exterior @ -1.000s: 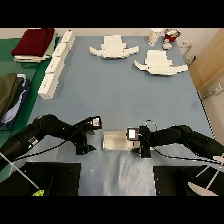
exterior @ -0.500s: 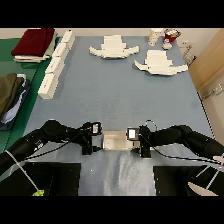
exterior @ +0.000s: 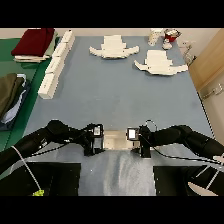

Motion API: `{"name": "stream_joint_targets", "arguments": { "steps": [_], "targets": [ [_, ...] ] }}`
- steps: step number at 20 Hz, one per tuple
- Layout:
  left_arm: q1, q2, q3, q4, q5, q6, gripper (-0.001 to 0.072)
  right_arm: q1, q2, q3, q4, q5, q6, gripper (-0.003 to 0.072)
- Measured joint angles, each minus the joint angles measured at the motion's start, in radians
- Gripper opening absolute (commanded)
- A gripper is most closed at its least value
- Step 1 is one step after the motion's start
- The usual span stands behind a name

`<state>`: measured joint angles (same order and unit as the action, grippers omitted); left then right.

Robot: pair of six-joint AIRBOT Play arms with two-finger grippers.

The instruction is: Fold the box.

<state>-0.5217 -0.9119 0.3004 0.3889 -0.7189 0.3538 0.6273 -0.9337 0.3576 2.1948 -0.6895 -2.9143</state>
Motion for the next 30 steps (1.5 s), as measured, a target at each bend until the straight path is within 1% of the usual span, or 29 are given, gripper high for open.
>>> {"name": "stream_joint_targets", "arguments": {
  "steps": [5,8,16,17,18,23,30],
  "targets": [
    [-0.044,-0.064,0.006,-0.043,0.048,0.040,0.0697,0.000,0.000,0.000,0.000,0.000,0.000,0.0513],
    [-0.061,-0.082,0.012,-0.049,0.072,0.042,0.0696,0.000,0.000,0.000,0.000,0.000,0.000,0.0513],
    [-0.076,-0.097,0.020,0.002,0.096,-0.031,0.0696,0.000,0.000,0.000,0.000,0.000,0.000,0.0513],
    [-0.076,-0.102,0.024,0.006,0.097,-0.040,0.0675,0.000,0.000,0.000,0.000,0.000,0.000,0.0513],
    [-0.077,-0.109,0.030,0.011,0.097,-0.051,0.0582,0.000,0.000,0.000,0.000,0.000,0.000,0.0513],
    [-0.077,-0.135,0.054,0.030,0.080,-0.078,0.0580,0.000,0.000,0.000,0.000,0.000,0.001,0.0513],
    [-0.077,-0.142,0.060,0.048,0.061,-0.082,0.0581,0.000,0.000,0.000,0.000,0.000,-0.001,0.0513]
  ]
}}
